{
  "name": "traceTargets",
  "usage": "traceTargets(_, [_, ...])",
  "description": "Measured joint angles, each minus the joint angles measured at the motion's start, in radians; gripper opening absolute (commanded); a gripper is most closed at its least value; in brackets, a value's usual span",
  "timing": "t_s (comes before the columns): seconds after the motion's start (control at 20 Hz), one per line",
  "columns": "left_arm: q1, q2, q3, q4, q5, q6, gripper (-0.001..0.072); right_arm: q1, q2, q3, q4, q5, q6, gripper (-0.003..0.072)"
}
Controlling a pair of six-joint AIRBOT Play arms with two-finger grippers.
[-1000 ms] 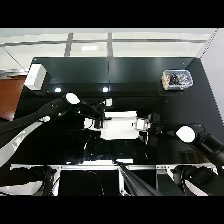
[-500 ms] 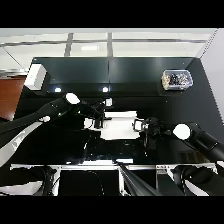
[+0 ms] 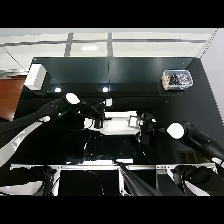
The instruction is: Fold the box and place the chain.
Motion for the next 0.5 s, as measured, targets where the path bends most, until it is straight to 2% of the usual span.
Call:
traceTargets(0.3, [0.000,0.000,0.000,0.000,0.002,-0.001,0.0026,-0.092,-0.005,0.059,0.021,0.058,-0.098,0.0714])
traceTargets(0.5, [0.000,0.000,0.000,0.000,0.001,-0.001,0.0026,-0.161,-0.026,0.067,0.144,0.087,-0.237,0.0714])
